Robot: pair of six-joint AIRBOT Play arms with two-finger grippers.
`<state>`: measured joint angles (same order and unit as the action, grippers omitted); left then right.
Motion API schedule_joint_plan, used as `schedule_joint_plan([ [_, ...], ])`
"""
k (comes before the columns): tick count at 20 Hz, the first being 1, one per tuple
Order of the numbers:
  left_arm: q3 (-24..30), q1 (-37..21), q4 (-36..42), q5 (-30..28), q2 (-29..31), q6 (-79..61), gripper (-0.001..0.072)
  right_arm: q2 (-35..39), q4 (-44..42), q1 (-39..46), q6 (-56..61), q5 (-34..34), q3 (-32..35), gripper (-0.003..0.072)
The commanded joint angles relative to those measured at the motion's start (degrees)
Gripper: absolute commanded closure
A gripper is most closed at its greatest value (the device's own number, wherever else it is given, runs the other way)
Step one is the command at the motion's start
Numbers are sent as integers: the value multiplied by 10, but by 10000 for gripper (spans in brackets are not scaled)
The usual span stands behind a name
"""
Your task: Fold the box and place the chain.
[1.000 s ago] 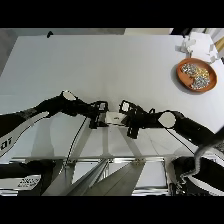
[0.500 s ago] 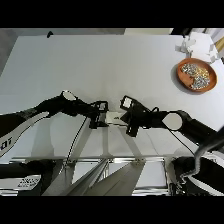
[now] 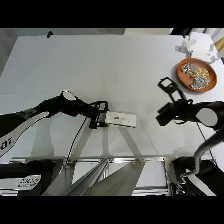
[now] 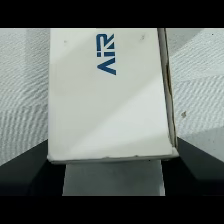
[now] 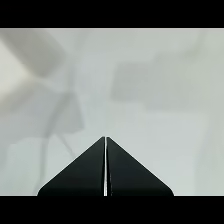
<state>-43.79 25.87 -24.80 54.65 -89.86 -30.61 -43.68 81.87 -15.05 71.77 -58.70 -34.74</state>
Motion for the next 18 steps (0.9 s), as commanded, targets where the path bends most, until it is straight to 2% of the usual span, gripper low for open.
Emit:
schedule_joint_plan([
  [1,0,1,26,0,0,-37,437,0,43,127,48,-89,14,669],
  [4,0,1,30,0,0,-38,437,-2,31,174,48,-83,17,669],
  [10,0,1,46,0,0,-38,446,-2,14,176,47,-53,17,668],
  [11,0,0,50,1,2,-36,551,-2,12,176,47,-49,17,668],
  [12,0,-1,47,3,9,-37,702,-2,12,176,47,-47,17,668],
  [15,0,-3,45,-12,65,60,708,-2,9,176,47,-47,17,668],
  [18,0,-24,-12,-57,160,202,708,-2,-11,176,47,-47,17,667],
])
